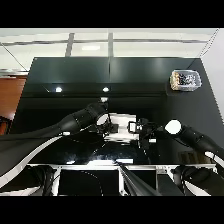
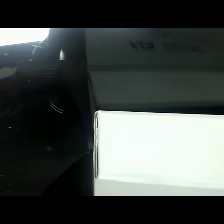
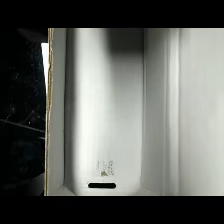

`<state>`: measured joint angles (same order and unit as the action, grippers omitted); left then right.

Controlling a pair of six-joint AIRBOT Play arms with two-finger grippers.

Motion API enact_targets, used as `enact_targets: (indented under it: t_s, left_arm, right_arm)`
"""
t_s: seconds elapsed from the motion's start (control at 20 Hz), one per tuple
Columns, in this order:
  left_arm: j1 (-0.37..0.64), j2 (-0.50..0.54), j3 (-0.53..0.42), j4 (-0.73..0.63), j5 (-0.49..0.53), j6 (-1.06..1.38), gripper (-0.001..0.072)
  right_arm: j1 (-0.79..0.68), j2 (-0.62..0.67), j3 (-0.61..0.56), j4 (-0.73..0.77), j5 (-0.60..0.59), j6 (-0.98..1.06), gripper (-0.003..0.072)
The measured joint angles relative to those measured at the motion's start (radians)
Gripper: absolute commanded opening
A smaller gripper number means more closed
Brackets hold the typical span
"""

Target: Fold the box and place the chain.

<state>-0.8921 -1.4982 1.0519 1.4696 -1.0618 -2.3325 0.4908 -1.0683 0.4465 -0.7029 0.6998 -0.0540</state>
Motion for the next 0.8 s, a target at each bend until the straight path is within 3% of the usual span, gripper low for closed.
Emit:
enact_targets:
  t_s: [0.3,0.7,0.75,0.8]
  left_arm:
    - [0.001,0.0,0.0,0.008,-0.01,0.004,0.0027]
    - [0.002,0.0,0.0,0.014,-0.02,0.019,0.0027]
    - [0.002,0.0,0.0,0.014,-0.02,0.02,0.0028]
    - [0.002,0.0,0.0,0.014,-0.02,0.023,0.0028]
  right_arm:
    - [-0.018,0.043,0.023,-0.138,0.097,0.074,0.0603]
    - [-0.021,0.049,0.025,-0.162,0.119,0.09,0.0599]
    - [-0.021,0.049,0.025,-0.163,0.105,0.09,0.0468]
    - [-0.021,0.049,0.024,-0.162,0.092,0.092,0.0467]
